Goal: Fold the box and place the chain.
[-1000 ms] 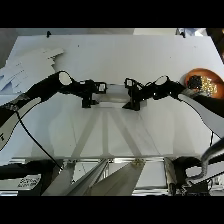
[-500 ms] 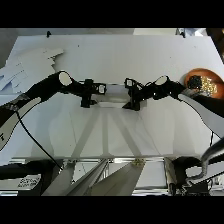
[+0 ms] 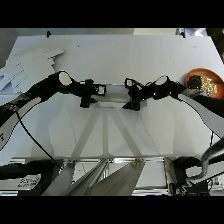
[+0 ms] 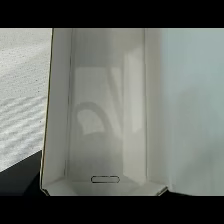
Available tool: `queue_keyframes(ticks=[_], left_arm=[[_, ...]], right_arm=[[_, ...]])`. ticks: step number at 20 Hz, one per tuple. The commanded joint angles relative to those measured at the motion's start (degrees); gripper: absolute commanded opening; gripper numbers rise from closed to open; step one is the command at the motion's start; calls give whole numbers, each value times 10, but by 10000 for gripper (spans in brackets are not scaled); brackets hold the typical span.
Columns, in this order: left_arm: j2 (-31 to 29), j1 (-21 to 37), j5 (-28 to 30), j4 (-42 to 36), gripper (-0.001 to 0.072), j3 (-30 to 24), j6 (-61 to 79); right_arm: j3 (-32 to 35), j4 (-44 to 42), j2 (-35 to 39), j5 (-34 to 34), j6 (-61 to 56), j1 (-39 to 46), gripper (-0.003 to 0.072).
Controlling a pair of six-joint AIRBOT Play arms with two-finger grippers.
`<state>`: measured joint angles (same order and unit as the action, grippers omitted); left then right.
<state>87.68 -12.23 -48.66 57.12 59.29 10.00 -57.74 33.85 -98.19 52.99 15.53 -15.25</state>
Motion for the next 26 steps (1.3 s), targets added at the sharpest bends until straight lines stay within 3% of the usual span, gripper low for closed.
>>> queue_keyframes(ticks=[1, 5, 6, 8, 11, 15, 18, 26], left_arm=[[0, 0, -2, -2, 263, 0, 3], [0, 0, -2, -41, 262, 0, 3], [0, 0, -2, -44, 248, 0, 3], [0, 0, -3, -44, 134, 0, 3], [0, 0, -11, -44, 131, 0, 3], [0, 0, -12, -75, 152, -6, 3], [0, 0, -11, -91, 300, -7, 3], [0, 0, -11, -117, 294, -7, 1]], right_arm=[[0, 0, 0, 0, 0, 0, 516], [0, 0, 0, 0, 0, 0, 516], [0, 0, 0, 0, 0, 0, 516], [0, 0, 0, 0, 0, 0, 516], [0, 0, 0, 0, 0, 0, 516], [0, 0, 0, 0, 0, 0, 516], [0, 0, 0, 0, 0, 0, 516], [0, 0, 0, 0, 0, 0, 516]])
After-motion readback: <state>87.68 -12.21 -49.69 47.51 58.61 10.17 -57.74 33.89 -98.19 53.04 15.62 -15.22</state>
